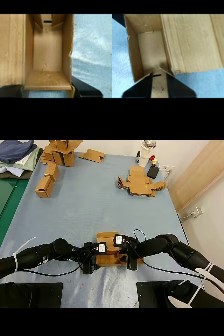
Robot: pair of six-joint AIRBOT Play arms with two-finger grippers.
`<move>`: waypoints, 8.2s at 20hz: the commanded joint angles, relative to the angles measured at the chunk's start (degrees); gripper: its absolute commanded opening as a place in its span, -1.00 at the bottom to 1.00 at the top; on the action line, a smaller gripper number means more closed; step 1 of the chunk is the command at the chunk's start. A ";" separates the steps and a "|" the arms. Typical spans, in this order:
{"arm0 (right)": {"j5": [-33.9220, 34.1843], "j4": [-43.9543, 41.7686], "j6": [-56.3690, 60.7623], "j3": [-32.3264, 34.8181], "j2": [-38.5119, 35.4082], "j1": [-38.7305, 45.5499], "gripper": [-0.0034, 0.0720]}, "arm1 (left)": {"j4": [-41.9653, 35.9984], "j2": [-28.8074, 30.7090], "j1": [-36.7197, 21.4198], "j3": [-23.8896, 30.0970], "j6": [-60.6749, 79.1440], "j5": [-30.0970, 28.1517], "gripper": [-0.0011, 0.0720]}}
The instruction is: Fold the box.
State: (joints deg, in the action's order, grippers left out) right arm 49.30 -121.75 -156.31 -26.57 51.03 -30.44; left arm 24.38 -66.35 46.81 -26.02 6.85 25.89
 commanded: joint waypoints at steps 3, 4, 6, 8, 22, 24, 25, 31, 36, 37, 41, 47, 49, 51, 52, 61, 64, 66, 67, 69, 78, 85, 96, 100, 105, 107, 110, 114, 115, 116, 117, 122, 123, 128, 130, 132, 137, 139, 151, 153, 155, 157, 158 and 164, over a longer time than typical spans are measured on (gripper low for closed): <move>-0.31 -1.49 -0.37 0.00 0.76 -0.02 0.37 | 0.07 -0.02 -0.02 0.00 0.20 0.07 0.47; -0.11 -1.49 -0.35 0.00 0.76 -0.02 0.37 | 0.07 -0.02 -0.02 0.00 0.20 0.07 0.47; 0.70 -1.46 -0.35 0.00 0.76 -0.02 0.37 | 0.07 -0.02 -0.02 0.00 0.20 0.07 0.47; 0.96 -0.96 -0.04 0.00 0.74 -0.02 0.37 | 0.07 -0.02 -0.02 0.00 0.17 0.07 0.47; 21.05 40.22 84.52 -5.22 -6.78 9.22 -0.91 | 0.07 -0.02 -0.02 0.00 0.20 0.07 0.47; 19.23 34.01 84.50 -3.39 -6.29 12.35 -0.91 | 0.07 -0.02 -0.02 0.00 0.20 0.07 0.47; 17.97 32.09 84.50 -2.08 -5.84 13.00 -0.91 | 0.07 -0.02 -0.02 0.00 0.20 0.07 0.47; 7.98 15.69 77.53 4.24 -1.05 13.07 -0.91 | 0.07 -0.02 -0.02 0.00 0.20 0.07 0.47; 6.82 3.19 71.25 4.31 -2.91 11.34 -0.91 | 0.07 -0.02 -0.02 0.00 0.20 0.07 0.47; 6.82 2.99 71.41 4.28 -4.24 10.49 -0.91 | 0.07 -0.02 -0.02 0.00 0.20 0.07 0.47; 7.37 2.40 73.35 4.26 -8.46 9.27 -0.91 | 0.07 -0.02 -0.02 0.00 0.20 0.07 0.47; 7.76 0.33 73.57 2.97 -10.84 9.29 -0.90 | 0.07 -0.02 -0.02 0.00 0.17 0.07 0.47; 8.44 -0.24 73.59 0.48 -10.71 9.29 -0.83 | 0.07 -0.02 -0.02 0.00 0.20 0.07 0.47; 8.61 -0.28 73.61 -1.66 -10.62 9.29 -0.17 | 0.07 -0.02 -0.02 0.00 0.20 0.07 0.47; 8.63 -0.31 73.85 -2.27 -10.62 9.27 -0.16 | 0.07 -0.02 -0.02 0.00 0.17 0.07 0.47; 9.49 -0.74 73.64 -2.45 -1.25 4.07 0.05 | 0.07 -0.02 -0.02 0.00 0.20 0.07 0.47; 8.07 0.33 75.38 -4.63 2.95 -0.46 0.05 | 0.07 -0.02 -0.02 0.00 0.20 0.07 0.47; 8.55 6.75 81.59 -8.24 5.31 -4.22 0.05 | 0.07 -0.02 -0.02 0.00 0.20 0.07 0.47; 9.77 11.67 86.12 -10.32 6.40 -6.14 0.05 | 0.07 -0.02 -0.02 0.00 0.17 0.07 0.47; 14.56 21.42 95.67 -14.49 9.25 -9.70 0.05 | 0.07 -0.02 -0.02 0.00 0.17 0.07 0.47; 24.81 30.32 113.70 -26.27 23.17 -21.14 0.05 | 0.07 -0.02 -0.02 0.00 0.20 0.07 0.47; 26.75 30.91 118.42 -27.36 28.46 -21.70 -0.11 | 0.07 -0.02 -0.02 0.00 0.20 0.07 0.47; 27.78 30.42 117.87 -27.85 27.41 -22.56 -0.07 | 0.07 -0.02 -0.02 0.00 0.20 0.07 0.47; 29.20 30.42 117.92 -27.98 23.47 -22.51 -0.06 | 0.07 -0.02 -0.02 0.00 0.17 0.07 0.47; 30.03 31.56 120.58 -28.24 16.13 -22.29 -0.06 | 0.07 -0.02 -0.02 0.00 0.20 0.07 0.47; 30.27 31.47 120.85 -28.24 13.68 -21.53 -0.06 | 0.07 -0.02 -0.02 0.00 0.20 0.07 0.47; 30.34 31.71 120.76 -28.24 9.81 -19.67 -0.07 | 0.07 -0.02 -0.02 0.00 0.20 0.07 0.47; 32.17 32.89 113.00 -27.74 7.63 -8.26 -0.91 | 0.07 -0.02 -0.02 0.00 0.20 0.07 0.47; 31.10 32.46 109.33 -27.28 8.02 -3.89 -0.91 | 0.07 -0.02 -0.02 0.00 0.17 0.07 0.47; 28.39 30.53 104.50 -26.71 9.03 1.22 -0.91 | 0.07 -0.02 -0.02 0.00 0.17 0.07 0.47; 24.83 26.29 98.05 -26.18 10.75 6.16 -0.91 | 0.07 -0.02 -0.02 0.00 0.17 0.07 0.47; 11.15 -18.67 50.80 -25.97 29.03 21.90 -0.91 | 0.07 -0.02 -0.02 0.00 0.17 0.07 0.47; 12.28 -27.12 40.72 -26.51 32.02 21.99 -0.91 | 0.07 -0.02 -0.02 0.00 0.20 0.07 0.47; 23.78 -38.77 21.16 -25.97 37.29 17.03 -0.91 | 0.07 -0.02 -0.02 0.00 0.20 0.07 0.47; 25.42 -38.05 19.61 -24.33 36.22 15.17 -0.91 | 0.07 -0.02 -0.02 0.00 0.17 0.07 0.47; 25.51 -36.98 18.71 -21.53 33.46 13.44 -0.91 | 0.07 -0.02 -0.02 0.00 0.20 0.07 0.47; 17.31 -28.79 17.44 -14.69 20.81 8.87 -0.91 | 0.07 -0.02 -0.02 0.00 0.17 0.07 0.47; 13.42 -24.83 18.38 -12.17 16.55 6.91 -0.91 | 0.07 -0.02 -0.02 0.00 0.17 0.07 0.47; -4.72 -10.82 20.44 -4.68 4.20 -7.45 -0.91 | 0.07 -0.02 -0.02 0.00 0.17 0.07 0.47; -4.85 -10.08 20.46 -4.68 0.59 -8.33 -0.91 | 0.07 -0.02 -0.02 0.00 0.20 0.07 0.47; -4.70 -7.91 20.87 -4.66 -2.78 -8.92 -0.91 | 0.07 -0.02 -0.02 0.00 0.20 0.07 0.47; -4.83 -3.56 20.85 -4.66 -5.46 -10.21 -0.90 | 0.07 -0.02 -0.02 0.00 0.20 0.07 0.47; -4.94 -0.85 20.85 -4.52 -6.45 -11.19 -0.90 | 0.07 -0.02 -0.02 0.00 0.20 0.07 0.47; -8.87 5.03 17.88 0.39 -10.51 -18.25 0.26 | 0.07 -0.02 -0.02 0.00 0.17 0.07 0.47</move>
State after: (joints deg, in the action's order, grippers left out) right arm 42.78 -119.50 -136.20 -28.14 42.28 -45.98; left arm 24.43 -66.35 46.81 -26.02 7.01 25.96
